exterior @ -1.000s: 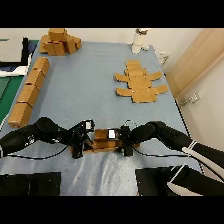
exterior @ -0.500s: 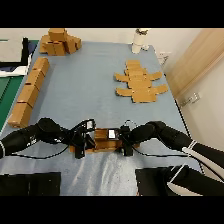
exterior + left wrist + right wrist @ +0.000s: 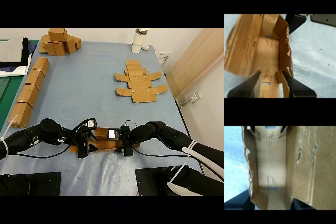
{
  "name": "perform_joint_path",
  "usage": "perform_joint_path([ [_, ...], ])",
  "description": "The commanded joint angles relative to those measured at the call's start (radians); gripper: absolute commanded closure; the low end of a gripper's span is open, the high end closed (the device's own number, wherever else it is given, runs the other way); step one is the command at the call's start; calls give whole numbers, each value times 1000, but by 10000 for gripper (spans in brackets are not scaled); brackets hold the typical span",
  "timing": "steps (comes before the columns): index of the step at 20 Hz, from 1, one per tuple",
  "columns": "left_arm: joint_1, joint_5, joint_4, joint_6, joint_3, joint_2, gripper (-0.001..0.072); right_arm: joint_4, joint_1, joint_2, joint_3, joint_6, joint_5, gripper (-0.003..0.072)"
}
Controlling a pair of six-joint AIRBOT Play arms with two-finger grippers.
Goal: Fold the box.
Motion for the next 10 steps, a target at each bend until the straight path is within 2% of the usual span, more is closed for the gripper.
perform_joint_path([
  [1,-1,-14,-6,2,-5,-2,287,0,0,-1,0,0,0,179],
  [3,0,-14,-6,-5,-5,-2,286,0,0,-1,0,0,0,179],
  [4,0,-14,-5,-6,-5,-2,261,0,0,-1,0,0,0,179],
  [5,0,-13,-5,-9,-5,-2,149,0,0,-1,0,0,0,179],
  [6,0,-13,-5,-13,-5,-2,138,0,0,-1,0,0,0,179],
  [9,2,-11,9,-69,-4,0,141,0,0,-1,0,0,0,179],
  [10,2,-11,31,-111,-4,6,227,0,0,-1,0,0,0,179],
])
